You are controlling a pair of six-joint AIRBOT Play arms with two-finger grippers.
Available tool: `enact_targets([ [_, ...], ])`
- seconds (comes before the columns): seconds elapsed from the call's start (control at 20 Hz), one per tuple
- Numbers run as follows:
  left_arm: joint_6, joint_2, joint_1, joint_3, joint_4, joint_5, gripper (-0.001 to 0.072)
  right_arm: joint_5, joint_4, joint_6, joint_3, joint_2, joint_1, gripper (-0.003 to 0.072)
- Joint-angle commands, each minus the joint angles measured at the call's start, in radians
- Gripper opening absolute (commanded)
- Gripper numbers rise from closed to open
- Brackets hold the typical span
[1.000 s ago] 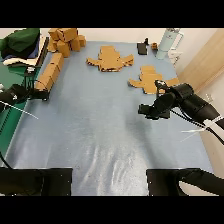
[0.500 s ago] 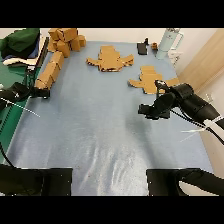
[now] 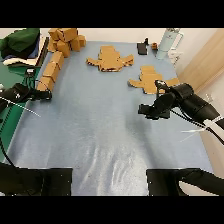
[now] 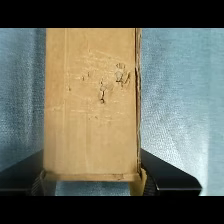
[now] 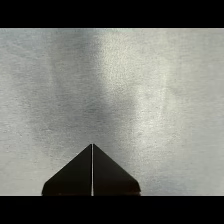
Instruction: Fold the box.
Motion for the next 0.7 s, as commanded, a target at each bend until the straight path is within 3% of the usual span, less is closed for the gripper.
enact_targets([
  [0.0,-0.027,-0.004,0.000,0.001,0.000,-0.032,0.0486,0.000,0.000,0.000,0.000,-0.001,0.000,0.0007],
  [0.25,-0.023,-0.003,0.000,0.002,0.001,-0.033,0.0489,0.000,0.000,0.000,0.000,-0.001,0.000,0.0007],
  [0.35,-0.014,0.001,0.000,0.002,0.002,-0.035,0.0704,0.000,0.000,0.000,0.000,-0.001,0.000,0.0007],
  [0.5,-0.011,0.022,0.002,0.005,0.048,-0.037,0.0705,0.000,0.000,0.000,0.000,-0.001,0.000,0.0007],
  [0.65,-0.012,0.077,0.002,0.005,0.169,-0.109,0.0705,0.000,0.000,0.000,0.000,-0.001,0.000,0.0007],
])
